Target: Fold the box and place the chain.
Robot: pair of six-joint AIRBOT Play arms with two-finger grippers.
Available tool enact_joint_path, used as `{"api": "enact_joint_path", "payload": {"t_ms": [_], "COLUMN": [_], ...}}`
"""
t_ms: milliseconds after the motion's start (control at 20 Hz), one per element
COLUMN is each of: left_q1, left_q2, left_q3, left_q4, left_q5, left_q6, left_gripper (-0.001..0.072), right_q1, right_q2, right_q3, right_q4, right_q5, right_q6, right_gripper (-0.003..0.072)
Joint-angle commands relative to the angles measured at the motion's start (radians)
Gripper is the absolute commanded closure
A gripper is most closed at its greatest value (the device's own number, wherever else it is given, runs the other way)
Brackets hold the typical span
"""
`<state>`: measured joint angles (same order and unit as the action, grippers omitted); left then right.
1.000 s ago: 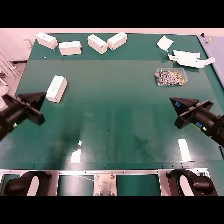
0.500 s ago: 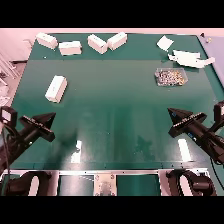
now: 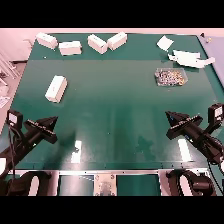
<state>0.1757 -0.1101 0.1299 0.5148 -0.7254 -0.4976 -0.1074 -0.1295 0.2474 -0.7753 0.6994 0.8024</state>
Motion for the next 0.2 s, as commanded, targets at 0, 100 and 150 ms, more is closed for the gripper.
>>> {"api": "enact_joint_path", "payload": {"t_ms": [0,100,150], "left_q1": [0.0,0.0,0.0], "left_q2": [0.001,0.001,0.001], "left_q3": [-0.002,-0.002,-0.002], "left_q4": [0.0,0.0,0.0], "left_q5": [0.001,0.001,0.001], "left_q6": [0.0,0.0,0.0], "left_gripper": [0.0685,0.0685,0.0685], "right_q1": [0.0,0.0,0.0], "right_q2": [0.0,0.0,0.0], "right_q3": [-0.002,-0.002,-0.002], "right_q4": [0.0,0.0,0.0], "right_q5": [0.0,0.0,0.0], "right_q6": [0.002,0.002,0.002], "right_gripper": [0.0675,0.0675,0.0675]}}
